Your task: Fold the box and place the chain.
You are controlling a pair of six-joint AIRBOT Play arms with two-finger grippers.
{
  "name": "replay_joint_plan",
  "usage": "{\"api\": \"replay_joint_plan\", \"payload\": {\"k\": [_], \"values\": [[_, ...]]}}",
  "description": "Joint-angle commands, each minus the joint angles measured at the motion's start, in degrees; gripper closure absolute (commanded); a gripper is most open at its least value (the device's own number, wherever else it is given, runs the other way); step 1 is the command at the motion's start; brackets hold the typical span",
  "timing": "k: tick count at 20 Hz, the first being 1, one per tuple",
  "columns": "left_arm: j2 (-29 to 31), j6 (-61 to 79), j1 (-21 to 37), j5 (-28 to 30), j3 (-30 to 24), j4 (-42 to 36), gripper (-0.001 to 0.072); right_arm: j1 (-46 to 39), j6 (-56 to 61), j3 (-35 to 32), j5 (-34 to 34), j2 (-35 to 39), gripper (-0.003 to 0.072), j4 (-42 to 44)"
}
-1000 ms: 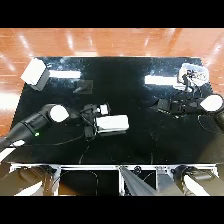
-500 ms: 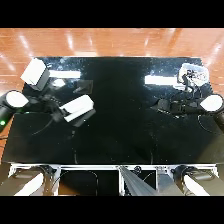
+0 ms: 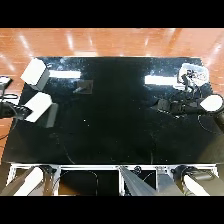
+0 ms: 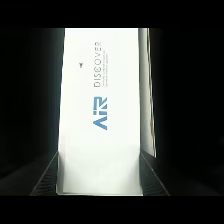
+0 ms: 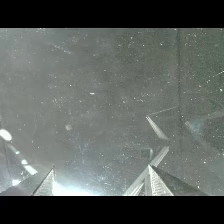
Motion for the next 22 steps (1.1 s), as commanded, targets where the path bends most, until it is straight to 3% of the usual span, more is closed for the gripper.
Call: {"api": "replay_joint_plan", "payload": {"k": [1,9,16,21,22], "values": [[-0.11,-0.22,6.84,7.26,1.66,-0.22,0.0691,0.04,-0.04,0.04,0.02,-0.04,-0.0028,0.00],[-15.04,-3.93,6.93,6.38,12.74,-1.62,0.0690,0.04,0.02,0.04,-0.04,-0.04,-0.0028,0.66],[-20.76,-4.63,6.91,8.66,13.31,-6.14,0.0689,0.04,0.50,0.04,-1.07,-0.04,-0.0028,0.68],[-21.64,-3.85,5.88,8.57,13.31,-7.04,0.0682,0.04,0.70,0.04,-1.05,-0.04,-0.0028,0.68],[-21.62,-3.85,5.86,8.52,13.40,-7.04,0.0482,0.04,0.70,0.04,-1.05,-0.04,-0.0028,0.68]]}}
